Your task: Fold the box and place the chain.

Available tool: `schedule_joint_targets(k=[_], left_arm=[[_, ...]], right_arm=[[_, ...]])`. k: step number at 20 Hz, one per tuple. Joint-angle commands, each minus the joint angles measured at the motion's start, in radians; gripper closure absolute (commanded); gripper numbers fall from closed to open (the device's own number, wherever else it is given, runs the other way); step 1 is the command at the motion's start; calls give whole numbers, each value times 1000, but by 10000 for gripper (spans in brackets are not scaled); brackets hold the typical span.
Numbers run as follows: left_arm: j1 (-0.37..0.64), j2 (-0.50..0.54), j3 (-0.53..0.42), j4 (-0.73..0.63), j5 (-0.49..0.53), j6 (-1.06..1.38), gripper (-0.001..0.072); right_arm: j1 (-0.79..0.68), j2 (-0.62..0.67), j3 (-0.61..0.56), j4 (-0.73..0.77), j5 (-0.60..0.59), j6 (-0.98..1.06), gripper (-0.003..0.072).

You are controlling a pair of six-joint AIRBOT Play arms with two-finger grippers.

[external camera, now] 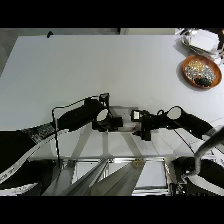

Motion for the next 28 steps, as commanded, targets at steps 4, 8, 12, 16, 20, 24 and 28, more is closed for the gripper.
schedule_joint_targets(k=[4,8,12,16,20,24,28], left_arm=[[73,148,2,10,-81,165,304],[150,282,2,13,-186,382,246],[240,430,-48,10,-243,919,149],[360,465,-216,-119,-148,1581,78],[408,381,-295,-167,-6,1966,15],[418,250,-295,-399,69,2211,13],[398,150,-295,-579,89,2466,6]], right_arm=[[0,0,0,0,0,0,411],[0,0,0,0,1,0,411],[0,0,0,0,0,0,411],[0,0,0,0,0,0,411],[0,0,0,0,0,0,412],[0,0,0,0,0,0,411],[0,0,0,0,0,0,411]])
